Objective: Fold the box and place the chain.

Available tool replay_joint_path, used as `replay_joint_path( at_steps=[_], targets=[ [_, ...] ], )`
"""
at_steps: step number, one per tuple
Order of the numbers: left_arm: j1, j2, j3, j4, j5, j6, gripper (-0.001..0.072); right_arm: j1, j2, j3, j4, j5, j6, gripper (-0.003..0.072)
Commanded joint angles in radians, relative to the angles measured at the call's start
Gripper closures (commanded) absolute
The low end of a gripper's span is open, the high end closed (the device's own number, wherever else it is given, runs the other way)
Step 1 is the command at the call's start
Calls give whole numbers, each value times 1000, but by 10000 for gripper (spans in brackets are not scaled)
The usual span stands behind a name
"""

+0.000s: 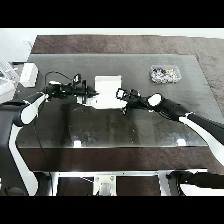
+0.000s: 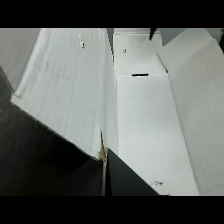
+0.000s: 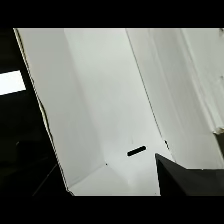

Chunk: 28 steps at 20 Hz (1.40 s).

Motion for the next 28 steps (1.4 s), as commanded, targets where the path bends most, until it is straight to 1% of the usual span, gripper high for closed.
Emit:
replay_joint_path(
  at_steps=[1,4,6,8,10,13,16,19,23,26,28],
  targets=[
    [0,0,0,0,-1,0,689,-16,25,5,17,-26,-5,36],
    [0,0,0,0,0,0,689,-28,26,5,50,-25,-51,36],
    [0,0,0,0,0,0,689,-36,24,6,148,-13,-154,36],
    [0,0,0,0,0,0,689,-59,19,6,273,24,-285,35],
    [0,0,0,0,-1,0,689,-100,3,11,386,97,-376,35],
    [0,0,0,0,0,0,689,-147,-15,13,473,164,-460,34],
    [0,0,0,0,-1,0,689,-162,-41,25,478,201,-510,24],
    [0,0,0,0,0,0,689,-187,-83,56,476,302,-515,17],
    [0,0,0,0,-1,0,689,-235,-145,117,473,382,-521,17],
    [0,0,0,0,-1,0,689,-254,-166,152,455,396,-518,17],
    [0,0,0,0,0,0,689,-254,-176,175,411,408,-517,17]
  ],
)
